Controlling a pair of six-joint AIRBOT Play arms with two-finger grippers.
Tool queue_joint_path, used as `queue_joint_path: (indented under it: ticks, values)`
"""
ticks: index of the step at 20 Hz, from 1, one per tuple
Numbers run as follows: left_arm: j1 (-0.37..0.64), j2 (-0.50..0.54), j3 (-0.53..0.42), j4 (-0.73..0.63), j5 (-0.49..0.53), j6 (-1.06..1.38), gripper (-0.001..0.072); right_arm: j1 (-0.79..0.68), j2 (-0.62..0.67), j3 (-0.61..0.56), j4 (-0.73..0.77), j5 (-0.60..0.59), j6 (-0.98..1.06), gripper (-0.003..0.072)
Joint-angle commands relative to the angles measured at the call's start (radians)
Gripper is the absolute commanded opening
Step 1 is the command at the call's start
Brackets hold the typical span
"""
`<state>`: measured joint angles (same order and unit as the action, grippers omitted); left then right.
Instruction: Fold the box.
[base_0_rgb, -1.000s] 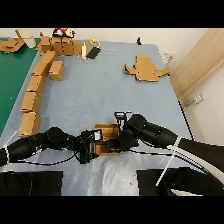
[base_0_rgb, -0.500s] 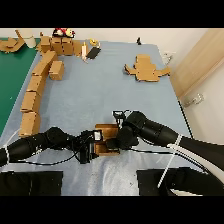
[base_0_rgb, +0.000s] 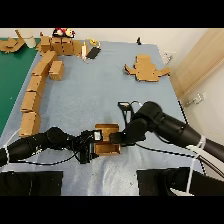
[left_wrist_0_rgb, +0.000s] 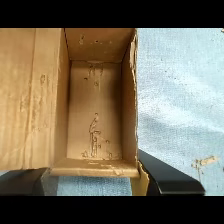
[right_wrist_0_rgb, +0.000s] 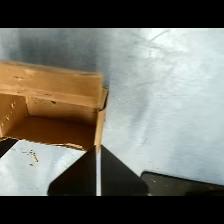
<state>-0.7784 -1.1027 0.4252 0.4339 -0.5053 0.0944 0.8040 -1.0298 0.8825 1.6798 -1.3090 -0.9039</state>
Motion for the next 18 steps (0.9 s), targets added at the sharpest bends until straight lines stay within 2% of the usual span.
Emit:
queue_joint_path:
  ticks: [1,3,4,6,8,11,14,16,18]
  values:
    - [0.001,0.0,0.0,0.0,0.0,0.0,0.0465,-0.104,0.059,0.004,-0.027,-0.04,-0.067,0.0005]
    - [0.001,0.0,0.0,0.0,0.0,0.0,0.0465,-0.236,0.048,-0.005,0.013,0.018,-0.178,0.0004]
    - [0.001,0.0,0.0,0.0,0.0,0.0,0.0465,-0.316,0.028,-0.019,0.084,0.076,-0.282,0.0005]
    - [0.001,0.0,0.0,0.0,0.0,0.0,0.0465,-0.463,-0.051,-0.042,0.318,0.159,-0.515,0.0004]
    - [0.001,0.0,0.0,0.0,0.0,0.0,0.0465,-0.557,-0.175,-0.046,0.592,0.173,-0.761,0.0004]
    - [0.001,0.0,0.0,0.0,0.0,0.0,0.0465,-0.579,-0.352,-0.046,0.882,0.153,-1.065,0.0003]
    - [0.001,0.0,0.0,0.0,0.0,0.0,0.0465,-0.576,-0.449,-0.046,1.019,0.051,-1.281,0.0003]
    - [0.001,0.0,0.0,0.0,0.0,0.0,0.0465,-0.565,-0.438,-0.046,1.04,-0.037,-1.357,0.0003]
    - [0.001,0.0,0.0,0.0,0.0,0.0,0.0465,-0.553,-0.381,-0.075,1.038,-0.05,-1.378,0.0003]
